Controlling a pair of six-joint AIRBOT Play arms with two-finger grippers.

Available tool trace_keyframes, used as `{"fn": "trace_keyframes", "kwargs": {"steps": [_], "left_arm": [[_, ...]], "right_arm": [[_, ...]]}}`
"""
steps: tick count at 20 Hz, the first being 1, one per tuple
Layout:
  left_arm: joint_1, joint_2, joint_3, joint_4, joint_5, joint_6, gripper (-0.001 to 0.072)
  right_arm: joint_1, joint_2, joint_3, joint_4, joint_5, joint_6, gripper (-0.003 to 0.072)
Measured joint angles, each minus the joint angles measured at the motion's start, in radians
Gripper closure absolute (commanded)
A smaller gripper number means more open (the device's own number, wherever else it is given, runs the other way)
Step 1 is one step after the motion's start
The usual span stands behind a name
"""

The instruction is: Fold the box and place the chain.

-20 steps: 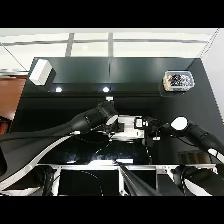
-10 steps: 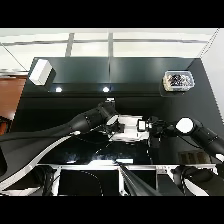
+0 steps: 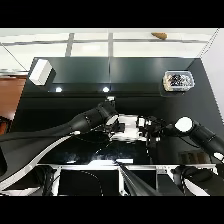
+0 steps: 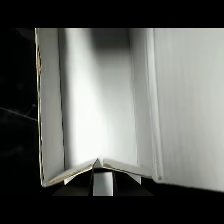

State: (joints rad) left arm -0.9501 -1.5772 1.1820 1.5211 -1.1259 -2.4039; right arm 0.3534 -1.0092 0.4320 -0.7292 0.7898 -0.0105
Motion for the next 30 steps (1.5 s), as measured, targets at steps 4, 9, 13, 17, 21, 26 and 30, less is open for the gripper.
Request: {"fn": "trace_keyframes", "kwargs": {"steps": [4,9,13,17,21,26,30], "left_arm": [[0.0,0.0,0.0,0.0,0.0,0.001,0.0682],[0.0,0.0,0.0,0.0,0.002,-0.001,0.0682],[0.0,0.0,0.0,0.0,0.002,-0.003,0.0682],[0.0,0.0,0.0,0.0,0.002,-0.002,0.0682],[0.0,0.0,0.0,0.0,0.003,-0.002,0.0682],[0.004,0.0,0.0,-0.001,-0.002,0.0,0.0682],[0.006,0.0,0.0,-0.001,-0.002,0.0,0.0682]], "right_arm": [[0.028,-0.036,0.0,0.069,-0.012,0.0,0.056],[0.047,-0.056,0.0,0.097,-0.068,0.0,0.0461],[0.05,-0.06,0.0,0.102,-0.088,0.006,0.0493],[0.051,-0.061,0.0,0.105,-0.095,0.036,0.0676],[0.005,-0.02,0.039,0.004,-0.037,0.283,0.0677],[-0.284,0.113,0.123,-0.28,0.165,0.825,0.0676],[-0.612,0.154,0.079,-0.348,0.203,1.183,0.0678]]}}
